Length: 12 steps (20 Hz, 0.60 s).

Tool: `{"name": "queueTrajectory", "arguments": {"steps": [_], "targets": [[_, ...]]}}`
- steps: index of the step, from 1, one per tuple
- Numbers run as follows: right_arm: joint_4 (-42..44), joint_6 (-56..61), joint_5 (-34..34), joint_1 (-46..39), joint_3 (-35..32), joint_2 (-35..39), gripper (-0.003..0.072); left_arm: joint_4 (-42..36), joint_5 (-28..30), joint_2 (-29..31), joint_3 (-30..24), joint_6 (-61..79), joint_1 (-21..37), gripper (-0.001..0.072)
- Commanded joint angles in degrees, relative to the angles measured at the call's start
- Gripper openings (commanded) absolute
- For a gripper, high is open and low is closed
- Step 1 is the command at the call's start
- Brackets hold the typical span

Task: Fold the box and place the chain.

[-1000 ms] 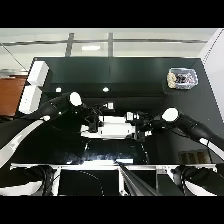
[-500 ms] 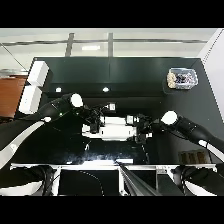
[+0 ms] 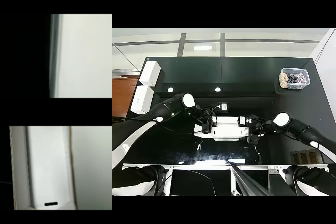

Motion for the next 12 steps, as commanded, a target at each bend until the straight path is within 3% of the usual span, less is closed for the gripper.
{"name": "queueTrajectory", "arguments": {"steps": [1,12], "targets": [[3.41,-1.75,-1.14,0.04,-0.07,-0.22,0.0720,0.04,-0.04,-0.04,-0.02,0.04,-0.04,0.0024],[4.96,-3.69,-0.87,-0.92,-1.62,-0.22,0.0720,0.04,0.00,-0.04,0.04,0.07,-0.04,0.0024]]}}
